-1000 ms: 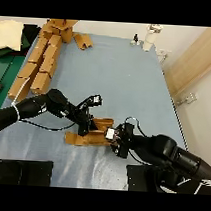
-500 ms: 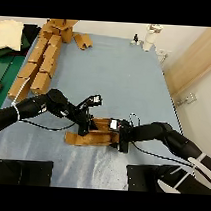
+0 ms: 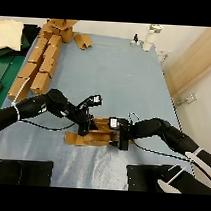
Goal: Fold the box.
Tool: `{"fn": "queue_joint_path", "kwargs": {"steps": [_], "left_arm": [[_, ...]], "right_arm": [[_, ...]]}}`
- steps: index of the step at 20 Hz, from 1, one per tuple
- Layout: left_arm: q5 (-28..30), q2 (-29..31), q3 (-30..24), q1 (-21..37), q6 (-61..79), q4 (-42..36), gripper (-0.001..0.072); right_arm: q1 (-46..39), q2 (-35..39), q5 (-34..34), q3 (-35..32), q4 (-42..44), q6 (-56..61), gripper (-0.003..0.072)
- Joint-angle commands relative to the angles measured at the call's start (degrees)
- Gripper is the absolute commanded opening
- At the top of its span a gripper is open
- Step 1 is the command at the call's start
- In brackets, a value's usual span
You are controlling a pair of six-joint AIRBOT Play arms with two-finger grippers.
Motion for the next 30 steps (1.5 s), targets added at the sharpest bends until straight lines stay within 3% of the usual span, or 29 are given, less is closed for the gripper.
{"fn": "queue_joint_path", "kwargs": {"steps": [1,20,23,28,30], "left_arm": [[0.02,-0.02,0.00,0.00,0.02,0.02,0.0013],[0.02,-0.02,0.00,0.00,0.02,0.02,0.0013],[0.00,-0.02,0.00,0.00,0.02,0.02,0.0013],[0.02,-0.02,0.02,0.00,0.00,0.02,0.0013],[0.02,-0.02,0.02,0.00,0.02,0.02,0.0013]], "right_arm": [[-0.04,-0.94,0.13,0.07,0.02,-0.98,0.0712],[2.36,-4.24,0.42,0.07,-0.90,-0.98,0.0698],[3.17,-5.75,2.05,0.13,-1.05,-0.98,0.0627],[3.21,-5.64,2.80,0.35,-1.60,-0.98,0.0625],[3.21,-5.64,2.75,0.35,-2.16,-0.98,0.0537]]}}
